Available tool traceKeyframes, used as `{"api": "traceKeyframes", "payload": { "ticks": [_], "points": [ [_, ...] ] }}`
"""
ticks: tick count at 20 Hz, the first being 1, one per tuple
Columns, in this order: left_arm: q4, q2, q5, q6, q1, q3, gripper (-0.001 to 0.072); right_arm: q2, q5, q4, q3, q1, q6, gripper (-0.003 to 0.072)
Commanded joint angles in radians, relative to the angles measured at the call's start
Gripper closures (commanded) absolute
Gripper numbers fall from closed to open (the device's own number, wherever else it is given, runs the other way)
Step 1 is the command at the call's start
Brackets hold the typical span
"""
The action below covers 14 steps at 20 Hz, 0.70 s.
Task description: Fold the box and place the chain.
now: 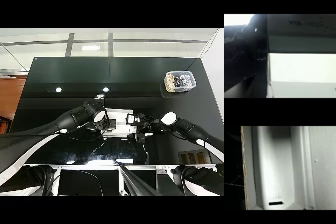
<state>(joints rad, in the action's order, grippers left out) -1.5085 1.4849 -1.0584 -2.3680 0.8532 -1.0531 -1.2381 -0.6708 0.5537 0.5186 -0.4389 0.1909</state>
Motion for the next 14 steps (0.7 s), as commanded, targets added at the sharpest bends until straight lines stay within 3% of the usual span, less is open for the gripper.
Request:
{"api": "traceKeyframes", "payload": {
  "ticks": [1, 2, 4, 9, 10, 12, 13, 14],
  "points": [
    [-0.002, 0.001, -0.001, 0.000, 0.000, -0.001, 0.0521, 0.000, 0.000, 0.000, 0.000, 0.000, 0.000, 0.0495],
    [-0.001, 0.001, 0.000, 0.004, 0.000, -0.001, 0.0616, 0.000, 0.000, 0.000, 0.000, 0.000, 0.000, 0.0496],
    [-0.002, 0.001, 0.000, 0.005, 0.000, -0.001, 0.0685, 0.000, 0.000, 0.000, 0.000, 0.000, 0.000, 0.0495],
    [-0.002, 0.001, 0.002, 0.005, 0.000, -0.001, 0.0686, 0.000, 0.000, -0.002, 0.000, 0.000, 0.000, 0.0493],
    [-0.001, 0.001, 0.001, 0.004, 0.000, -0.001, 0.0686, 0.000, 0.000, -0.003, 0.000, 0.000, -0.003, 0.0445],
    [-0.001, 0.001, 0.001, 0.004, -0.001, -0.001, 0.0686, 0.001, 0.017, 0.005, 0.001, 0.001, -0.079, 0.0137],
    [-0.001, 0.000, 0.001, 0.004, -0.001, -0.001, 0.0685, 0.006, 0.020, 0.008, 0.001, 0.001, -0.111, 0.0062],
    [-0.001, 0.000, -0.002, 0.004, -0.001, -0.001, 0.0686, 0.019, 0.012, 0.009, 0.001, 0.001, -0.135, 0.0063]
  ]
}}
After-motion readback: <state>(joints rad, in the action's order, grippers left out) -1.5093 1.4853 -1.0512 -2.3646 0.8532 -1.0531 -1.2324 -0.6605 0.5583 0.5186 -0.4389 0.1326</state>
